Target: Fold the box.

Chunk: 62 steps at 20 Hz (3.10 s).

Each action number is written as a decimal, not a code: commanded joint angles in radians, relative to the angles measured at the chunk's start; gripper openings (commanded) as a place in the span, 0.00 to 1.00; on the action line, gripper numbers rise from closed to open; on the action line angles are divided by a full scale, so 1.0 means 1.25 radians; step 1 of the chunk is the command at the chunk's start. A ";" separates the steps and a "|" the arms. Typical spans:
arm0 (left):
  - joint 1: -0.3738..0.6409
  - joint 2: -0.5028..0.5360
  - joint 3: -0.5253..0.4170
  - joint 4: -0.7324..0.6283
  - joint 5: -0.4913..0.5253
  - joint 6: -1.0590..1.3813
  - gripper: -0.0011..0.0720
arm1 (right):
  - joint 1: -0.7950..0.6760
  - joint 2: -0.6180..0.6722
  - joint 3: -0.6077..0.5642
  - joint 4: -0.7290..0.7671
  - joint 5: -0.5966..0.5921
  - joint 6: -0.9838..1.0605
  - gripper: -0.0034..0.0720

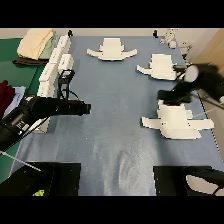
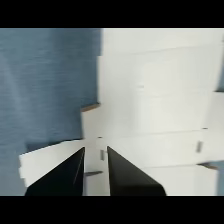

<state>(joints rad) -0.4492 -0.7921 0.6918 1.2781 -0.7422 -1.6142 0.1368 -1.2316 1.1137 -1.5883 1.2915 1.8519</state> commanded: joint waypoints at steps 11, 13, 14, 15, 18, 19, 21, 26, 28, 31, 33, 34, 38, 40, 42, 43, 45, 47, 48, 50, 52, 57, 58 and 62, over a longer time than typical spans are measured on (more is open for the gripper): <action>0.016 -0.001 0.005 -0.168 -0.035 -0.083 0.90 | -0.749 -0.197 0.085 0.183 0.102 -0.522 0.55; 0.034 -0.001 0.006 -0.216 -0.048 -0.083 0.90 | -0.792 -0.264 0.105 0.288 0.152 -0.576 0.55; 0.040 -0.001 0.006 -0.229 -0.051 -0.083 0.90 | -0.804 -0.286 0.118 0.325 0.171 -0.604 0.55; 0.045 0.000 0.006 -0.235 -0.052 -0.083 0.90 | -0.810 -0.301 0.129 0.325 0.176 -0.612 0.55; 0.046 -0.005 0.006 -0.244 -0.064 -0.083 0.90 | -0.812 -0.335 0.139 0.314 0.191 -0.660 0.55; 0.046 -0.008 0.006 -0.251 -0.064 -0.083 0.90 | -0.812 -0.347 0.140 0.316 0.196 -0.668 0.55; 0.046 -0.012 0.006 -0.258 -0.066 -0.083 0.90 | -0.812 -0.366 0.140 0.319 0.204 -0.671 0.53; 0.046 -0.012 0.006 -0.269 -0.064 -0.083 0.90 | -0.810 -0.369 0.140 0.456 0.288 -0.692 0.35; 0.046 -0.012 0.006 -0.268 -0.063 -0.083 0.90 | -0.791 -0.369 0.139 0.475 0.320 -0.692 0.09; 0.046 -0.012 0.006 -0.269 -0.061 -0.083 0.90 | -0.734 -0.369 0.133 0.498 0.350 -0.653 0.05; 0.046 -0.012 0.006 -0.269 -0.062 -0.083 0.90 | -0.689 -0.362 0.124 0.525 0.350 -0.595 0.04; 0.046 -0.012 0.006 -0.268 -0.062 -0.083 0.90 | -0.664 -0.341 0.097 0.555 0.337 -0.593 0.04; 0.046 -0.012 0.006 -0.267 -0.064 -0.058 0.90 | -0.546 -0.164 -0.103 0.590 0.163 -0.602 0.04; 0.046 -0.012 0.006 -0.266 -0.067 -0.035 0.90 | -0.489 -0.058 -0.223 0.591 0.099 -0.600 0.04; 0.046 -0.012 0.006 -0.265 -0.079 -0.014 0.90 | -0.446 0.035 -0.327 0.590 0.000 -0.573 0.04; 0.046 -0.012 0.006 -0.265 -0.082 -0.003 0.90 | -0.428 0.067 -0.366 0.590 -0.047 -0.549 0.05; 0.047 -0.012 0.006 -0.262 -0.081 0.002 0.90 | -0.400 0.085 -0.410 0.590 -0.093 -0.519 0.32; 0.046 -0.012 0.006 -0.256 -0.084 0.002 0.90 | -0.388 0.082 -0.427 0.591 -0.106 -0.503 0.41; 0.046 -0.012 0.006 -0.253 -0.085 0.002 0.90 | -0.386 0.082 -0.429 0.601 -0.112 -0.503 0.41; 0.047 -0.012 0.006 -0.250 -0.085 0.002 0.90 | -0.385 0.082 -0.429 0.643 -0.121 -0.509 0.40; 0.047 -0.012 0.006 -0.250 -0.085 0.002 0.90 | -0.377 0.082 -0.429 0.671 -0.125 -0.527 0.38; 0.046 -0.012 0.005 -0.278 -0.077 -0.005 0.90 | -0.304 0.070 -0.429 0.676 -0.143 -0.562 0.05; 0.047 -0.012 0.005 -0.276 -0.076 -0.005 0.90 | -0.284 0.069 -0.431 0.675 -0.141 -0.575 0.04; 0.128 -0.032 0.027 -0.266 -0.141 0.041 0.57 | -0.186 0.114 -0.472 0.623 -0.070 -0.605 0.04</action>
<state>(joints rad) -0.3473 -0.8177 0.7094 0.9470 -0.8631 -1.6039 -0.1730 -1.1248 0.5556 -0.7639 1.1542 1.1244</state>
